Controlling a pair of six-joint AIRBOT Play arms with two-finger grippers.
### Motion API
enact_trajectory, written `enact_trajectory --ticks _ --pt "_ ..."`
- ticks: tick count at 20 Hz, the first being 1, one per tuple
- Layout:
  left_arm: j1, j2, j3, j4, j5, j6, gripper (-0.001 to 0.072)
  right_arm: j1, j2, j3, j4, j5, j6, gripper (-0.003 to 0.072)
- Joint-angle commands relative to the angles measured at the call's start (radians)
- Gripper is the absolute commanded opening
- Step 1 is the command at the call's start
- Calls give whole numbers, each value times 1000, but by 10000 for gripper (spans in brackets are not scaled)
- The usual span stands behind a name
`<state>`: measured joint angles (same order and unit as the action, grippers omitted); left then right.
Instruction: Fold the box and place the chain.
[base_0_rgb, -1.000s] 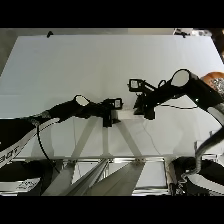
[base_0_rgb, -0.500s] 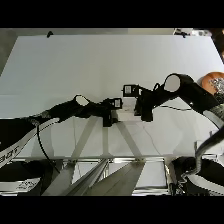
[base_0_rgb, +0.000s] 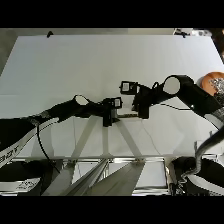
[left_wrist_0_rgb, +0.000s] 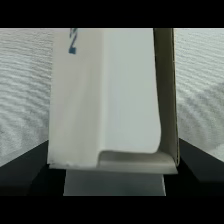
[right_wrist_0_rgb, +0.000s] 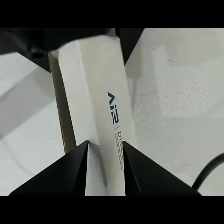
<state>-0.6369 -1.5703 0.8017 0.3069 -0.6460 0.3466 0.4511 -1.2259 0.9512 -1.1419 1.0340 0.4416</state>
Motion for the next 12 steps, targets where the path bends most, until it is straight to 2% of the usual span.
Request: enact_trajectory --ticks 1,9,10,12 --pt "-1 1 0 1 -2 0 497 2 10 -1 -2 -3 3 215" --pt "-1 1 0 1 -3 0 497 21 10 -69 -5 -8 3 210" --pt "-1 1 0 1 -2 0 497 26 9 -69 -5 -9 3 161" --pt "-1 1 0 1 -2 0 497 33 3 -69 -4 -16 8 155"
